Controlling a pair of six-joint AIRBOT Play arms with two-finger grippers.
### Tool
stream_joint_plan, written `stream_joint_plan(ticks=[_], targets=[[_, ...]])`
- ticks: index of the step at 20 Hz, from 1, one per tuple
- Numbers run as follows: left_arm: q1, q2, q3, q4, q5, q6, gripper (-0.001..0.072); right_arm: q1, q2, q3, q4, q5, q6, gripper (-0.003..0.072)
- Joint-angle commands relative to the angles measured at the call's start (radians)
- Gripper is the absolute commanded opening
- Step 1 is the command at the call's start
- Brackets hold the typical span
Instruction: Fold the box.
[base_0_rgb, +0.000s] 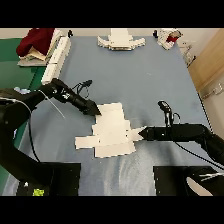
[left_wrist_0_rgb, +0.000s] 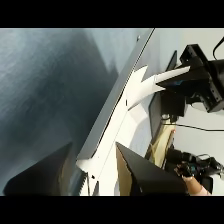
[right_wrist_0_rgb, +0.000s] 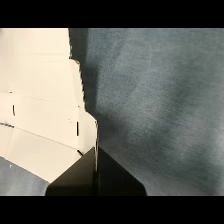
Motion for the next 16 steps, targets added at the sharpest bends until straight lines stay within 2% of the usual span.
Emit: stream_joint_plan(ticks=[1, 4, 5, 6, 16], targets=[[-0.043, -0.067, 0.058, 0.002, -0.076, 0.013, 0.04, 0.001, 0.001, -0.001, 0.0, 0.001, 0.0, 0.0002], [-0.058, -0.081, 0.076, 0.028, -0.135, 0.021, 0.0399, 0.001, 0.001, -0.001, 0.0, 0.0, 0.0, 0.0003], [-0.058, -0.081, 0.078, 0.037, -0.143, 0.022, 0.0278, 0.001, 0.001, -0.001, 0.0, 0.0, 0.0, 0.0003], [-0.056, -0.081, 0.08, 0.043, -0.154, 0.035, 0.012, 0.001, 0.001, -0.001, 0.0, 0.0, 0.0, 0.0003], [-0.059, -0.081, 0.08, 0.043, -0.163, 0.054, 0.0106, 0.001, 0.001, -0.001, 0.0, 0.001, 0.0, 0.0003]])
